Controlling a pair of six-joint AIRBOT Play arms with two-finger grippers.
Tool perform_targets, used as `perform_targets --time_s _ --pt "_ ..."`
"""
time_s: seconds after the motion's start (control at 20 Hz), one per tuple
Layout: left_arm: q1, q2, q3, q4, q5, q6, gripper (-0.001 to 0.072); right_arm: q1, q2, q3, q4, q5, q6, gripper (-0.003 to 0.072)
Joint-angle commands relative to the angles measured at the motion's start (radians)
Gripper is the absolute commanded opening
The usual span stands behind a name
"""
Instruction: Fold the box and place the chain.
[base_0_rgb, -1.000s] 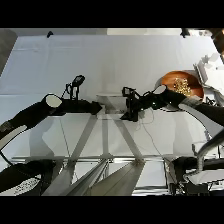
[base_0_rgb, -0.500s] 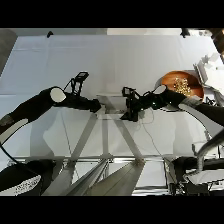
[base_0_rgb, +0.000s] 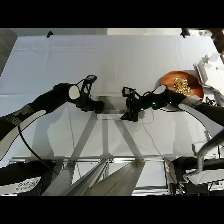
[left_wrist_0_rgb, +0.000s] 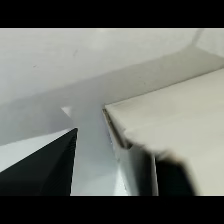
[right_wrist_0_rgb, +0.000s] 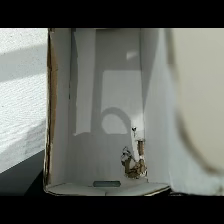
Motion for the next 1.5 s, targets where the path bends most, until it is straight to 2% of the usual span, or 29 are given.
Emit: perform_targets --time_s 0.0,0.1,0.25,0.35,0.45,0.65,0.7,0.8,0.85,1.15,1.3,1.45 --pt "-0.047 -0.016 0.026 0.104 0.003 -0.108 0.0490 0.000 0.000 0.000 0.000 0.000 0.000 0.0503" --pt "-0.061 -0.016 0.026 0.138 0.000 -0.199 0.0469 0.000 0.000 0.000 0.000 0.000 0.000 0.0503" --pt "-0.070 -0.025 0.026 0.142 0.005 -0.227 0.0327 0.000 0.000 0.000 0.000 0.000 0.000 0.0503" --pt "-0.075 -0.028 0.026 0.138 0.007 -0.226 0.0135 0.000 0.000 0.000 0.000 0.000 0.000 0.0503" --pt "-0.081 -0.029 0.026 0.132 0.014 -0.225 0.0004 0.000 0.000 0.000 0.000 0.000 0.000 0.0503" --pt "-0.085 -0.028 0.026 0.117 0.029 -0.225 0.0007 0.000 0.000 0.000 0.000 0.000 0.000 0.0503" --pt "-0.085 -0.028 0.026 0.114 0.027 -0.225 0.0053 0.000 0.000 0.000 0.000 0.000 0.000 0.0503" --pt "-0.085 -0.024 0.026 0.114 0.026 -0.208 0.0336 0.000 0.000 0.000 0.000 0.000 0.000 0.0503" --pt "-0.085 -0.018 0.026 0.114 0.016 -0.179 0.0392 0.000 0.000 0.000 0.000 0.000 0.000 0.0503" --pt "-0.085 0.085 0.026 0.113 -0.028 0.047 0.0395 0.000 0.000 0.000 0.000 0.000 0.000 0.0503" --pt "-0.064 0.172 0.026 0.113 -0.147 0.207 0.0394 0.000 0.000 0.000 0.000 0.000 0.000 0.0503" --pt "0.031 0.249 0.026 0.098 -0.249 0.310 0.0394 0.000 0.000 0.000 0.000 0.000 0.000 0.0503"
